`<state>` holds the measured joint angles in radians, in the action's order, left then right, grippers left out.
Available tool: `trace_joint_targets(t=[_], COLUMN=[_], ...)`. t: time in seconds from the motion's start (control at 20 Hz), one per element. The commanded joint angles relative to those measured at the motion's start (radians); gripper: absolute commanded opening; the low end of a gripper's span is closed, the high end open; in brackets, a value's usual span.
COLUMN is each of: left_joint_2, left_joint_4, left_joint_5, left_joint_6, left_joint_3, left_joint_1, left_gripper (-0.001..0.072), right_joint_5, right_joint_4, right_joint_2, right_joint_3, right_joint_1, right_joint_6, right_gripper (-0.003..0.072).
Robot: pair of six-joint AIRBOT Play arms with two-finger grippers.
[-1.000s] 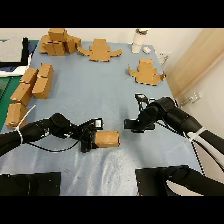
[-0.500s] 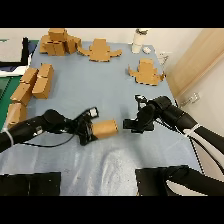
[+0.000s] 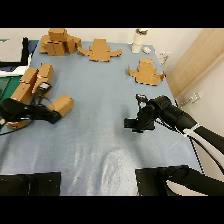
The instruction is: Fold the box.
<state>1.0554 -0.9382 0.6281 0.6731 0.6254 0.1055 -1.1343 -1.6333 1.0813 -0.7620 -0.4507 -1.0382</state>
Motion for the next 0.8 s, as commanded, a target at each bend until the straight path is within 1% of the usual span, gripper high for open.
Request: trace_joint_targets(t=[0.0,0.15,0.35,0.6,0.75], left_joint_2=[-0.010,-0.007,0.022,0.113,0.128], left_joint_4=[-0.080,-0.079,-0.080,-0.079,-0.072], left_joint_5=[0.065,0.038,-0.026,-0.105,-0.160], left_joint_6=[0.113,0.132,0.203,0.290,0.289], left_joint_3=[0.001,0.001,0.001,0.001,0.006], left_joint_1=[0.195,0.246,0.245,0.245,0.245], left_gripper=[0.0521,0.0522,0.0521,0.0521,0.0522], right_joint_5=[0.002,0.004,0.022,0.027,0.027], right_joint_4=[0.010,0.010,0.010,0.008,0.003], right_joint_2=[0.001,0.001,0.001,0.001,0.001], right_joint_3=[-0.001,-0.001,-0.001,-0.001,-0.001], right_joint_1=[0.000,0.000,0.000,0.000,0.000], right_joint_6=[-0.005,-0.018,-0.018,-0.018,-0.018], right_gripper=[0.0005,0.0005,0.0005,0.0004,0.0004])
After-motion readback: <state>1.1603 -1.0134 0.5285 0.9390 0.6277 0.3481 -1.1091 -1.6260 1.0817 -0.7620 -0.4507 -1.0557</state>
